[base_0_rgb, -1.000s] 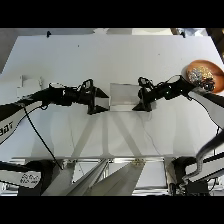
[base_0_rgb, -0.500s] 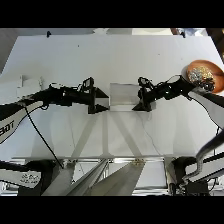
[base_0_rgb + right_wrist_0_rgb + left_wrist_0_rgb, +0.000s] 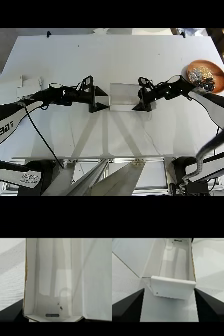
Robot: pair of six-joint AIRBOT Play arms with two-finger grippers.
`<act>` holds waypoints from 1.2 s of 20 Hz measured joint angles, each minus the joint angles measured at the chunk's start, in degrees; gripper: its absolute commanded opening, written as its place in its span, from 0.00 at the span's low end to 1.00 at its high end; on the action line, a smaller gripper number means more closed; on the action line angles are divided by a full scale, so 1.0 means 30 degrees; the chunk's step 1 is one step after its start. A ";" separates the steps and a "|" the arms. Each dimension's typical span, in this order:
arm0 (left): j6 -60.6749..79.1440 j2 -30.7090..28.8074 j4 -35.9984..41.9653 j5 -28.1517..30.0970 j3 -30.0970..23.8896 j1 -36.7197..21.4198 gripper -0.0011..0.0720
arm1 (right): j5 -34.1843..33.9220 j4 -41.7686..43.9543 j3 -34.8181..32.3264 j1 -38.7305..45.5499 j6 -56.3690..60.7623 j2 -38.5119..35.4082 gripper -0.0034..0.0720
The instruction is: Fold the box and place the chain.
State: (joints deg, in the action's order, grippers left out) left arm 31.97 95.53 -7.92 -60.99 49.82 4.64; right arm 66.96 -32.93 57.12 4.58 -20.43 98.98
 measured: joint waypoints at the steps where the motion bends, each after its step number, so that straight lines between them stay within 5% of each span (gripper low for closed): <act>1: 0.0000 0.0000 0.0007 0.0022 0.0000 0.0007 0.97 | 0.0000 0.0000 0.0000 0.0000 0.0000 0.0000 0.49; 9: 0.0051 0.0007 0.0066 0.0277 0.0066 0.0481 0.97 | 0.0051 -0.0029 0.0000 0.0000 -0.0015 0.0000 0.49; 12: 0.0036 0.0007 0.0080 0.0459 0.0087 0.0648 0.84 | 0.0000 -0.0022 0.0000 0.0000 0.0000 0.0000 0.49; 24: -0.0175 0.0007 0.0321 0.1872 0.0277 0.1406 0.89 | -0.0066 -0.0044 0.0000 0.0029 0.0029 0.0000 0.49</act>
